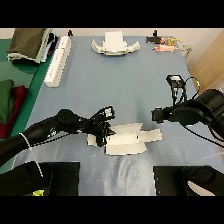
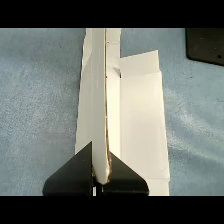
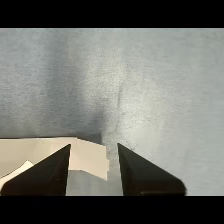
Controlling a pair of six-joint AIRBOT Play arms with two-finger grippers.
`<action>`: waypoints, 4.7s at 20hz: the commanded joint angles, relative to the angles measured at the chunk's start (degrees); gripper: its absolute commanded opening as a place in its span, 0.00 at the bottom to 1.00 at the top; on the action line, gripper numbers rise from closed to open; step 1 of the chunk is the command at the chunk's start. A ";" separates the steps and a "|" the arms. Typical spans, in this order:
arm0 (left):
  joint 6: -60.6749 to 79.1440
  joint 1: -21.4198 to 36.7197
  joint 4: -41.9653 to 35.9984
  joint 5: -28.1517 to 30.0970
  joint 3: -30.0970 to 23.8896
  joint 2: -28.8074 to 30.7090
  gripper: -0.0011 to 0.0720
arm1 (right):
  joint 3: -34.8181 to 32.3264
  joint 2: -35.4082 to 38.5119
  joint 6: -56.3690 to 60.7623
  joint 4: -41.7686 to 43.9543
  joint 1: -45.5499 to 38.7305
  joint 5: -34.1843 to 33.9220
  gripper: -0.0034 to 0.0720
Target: Fold the box.
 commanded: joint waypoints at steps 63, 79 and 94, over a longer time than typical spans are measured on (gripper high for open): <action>-2.03 5.77 2.27 -16.52 5.18 -8.87 0.04 | 0.07 0.00 -4.59 4.76 -0.02 -5.22 0.14; -1.99 5.75 2.23 -16.46 5.18 -8.87 0.04 | -15.02 18.21 -27.47 18.53 28.44 -4.81 0.19; -1.99 5.73 2.23 -16.41 5.18 -8.87 0.04 | -18.91 -3.74 -32.96 -2.43 39.06 20.52 0.99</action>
